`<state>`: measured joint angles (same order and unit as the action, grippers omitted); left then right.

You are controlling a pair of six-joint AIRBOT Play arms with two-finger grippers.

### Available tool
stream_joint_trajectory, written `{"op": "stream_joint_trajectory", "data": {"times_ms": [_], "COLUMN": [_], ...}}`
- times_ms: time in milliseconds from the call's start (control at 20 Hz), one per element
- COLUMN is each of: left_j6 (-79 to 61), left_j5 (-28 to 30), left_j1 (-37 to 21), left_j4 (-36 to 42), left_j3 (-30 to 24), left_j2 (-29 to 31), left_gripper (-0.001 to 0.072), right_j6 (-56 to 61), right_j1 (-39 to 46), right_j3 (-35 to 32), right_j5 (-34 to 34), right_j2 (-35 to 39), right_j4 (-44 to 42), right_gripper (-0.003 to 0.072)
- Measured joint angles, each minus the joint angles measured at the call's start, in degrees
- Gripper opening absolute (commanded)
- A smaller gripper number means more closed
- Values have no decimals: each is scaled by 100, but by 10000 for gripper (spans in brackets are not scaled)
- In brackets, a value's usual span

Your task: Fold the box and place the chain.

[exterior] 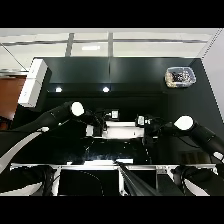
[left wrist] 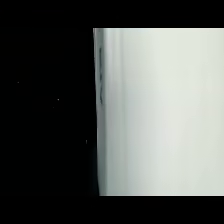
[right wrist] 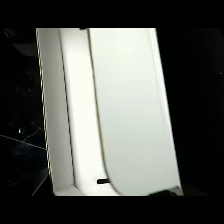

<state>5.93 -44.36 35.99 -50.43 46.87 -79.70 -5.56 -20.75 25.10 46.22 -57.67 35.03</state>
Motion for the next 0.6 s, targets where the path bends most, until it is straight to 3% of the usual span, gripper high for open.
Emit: {"op": "stream_joint_trajectory", "data": {"times_ms": [600], "left_j6": [7], "left_j5": [13], "left_j1": [0], "left_j4": [2], "left_j3": [-2], "left_j2": [0], "left_gripper": [27], "right_j6": [-337], "right_j1": [7], "right_j3": [-105], "right_j5": [-188], "right_j2": [-151], "right_j4": [-48], "right_gripper": [693]}}
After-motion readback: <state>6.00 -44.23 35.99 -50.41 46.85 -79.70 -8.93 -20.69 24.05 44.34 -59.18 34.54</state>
